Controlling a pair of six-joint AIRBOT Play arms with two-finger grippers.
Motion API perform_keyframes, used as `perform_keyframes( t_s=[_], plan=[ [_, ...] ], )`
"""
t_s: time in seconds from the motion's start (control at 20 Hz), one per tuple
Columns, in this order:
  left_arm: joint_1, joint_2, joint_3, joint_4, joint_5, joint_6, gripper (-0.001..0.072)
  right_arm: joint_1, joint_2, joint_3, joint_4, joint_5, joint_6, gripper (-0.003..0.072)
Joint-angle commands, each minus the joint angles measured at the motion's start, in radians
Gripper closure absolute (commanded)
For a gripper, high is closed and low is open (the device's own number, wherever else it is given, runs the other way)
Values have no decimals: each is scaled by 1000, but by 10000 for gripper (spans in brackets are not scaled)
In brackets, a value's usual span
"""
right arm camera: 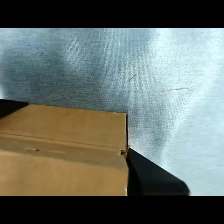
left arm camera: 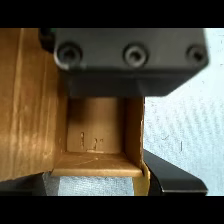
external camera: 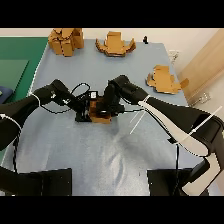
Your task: Fold the box.
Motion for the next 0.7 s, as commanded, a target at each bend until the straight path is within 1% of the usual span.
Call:
perform_keyframes(
  t_s=[0.0,0.05,0.3,0.35,0.4,0.45,0.55,0.65],
  plan=[
    [-1,-1,0,0,1,0,691,10,-11,24,-35,-73,39,402],
    [-1,-1,0,0,0,0,691,12,-11,24,-33,-72,35,681],
    [-1,-1,0,0,-4,0,691,15,-9,24,-18,-52,23,674],
    [-1,-1,0,0,-5,0,691,14,-7,24,-19,-59,24,519],
    [-1,-1,0,0,-7,0,691,14,-5,24,-22,-78,24,278],
    [-1,-1,0,0,-7,0,691,14,-2,24,-29,-99,24,255],
    [-1,-1,0,0,-7,0,691,14,1,24,-41,-126,25,256],
    [-1,-1,0,0,-7,0,691,14,-1,24,-54,-126,24,256]
  ],
)
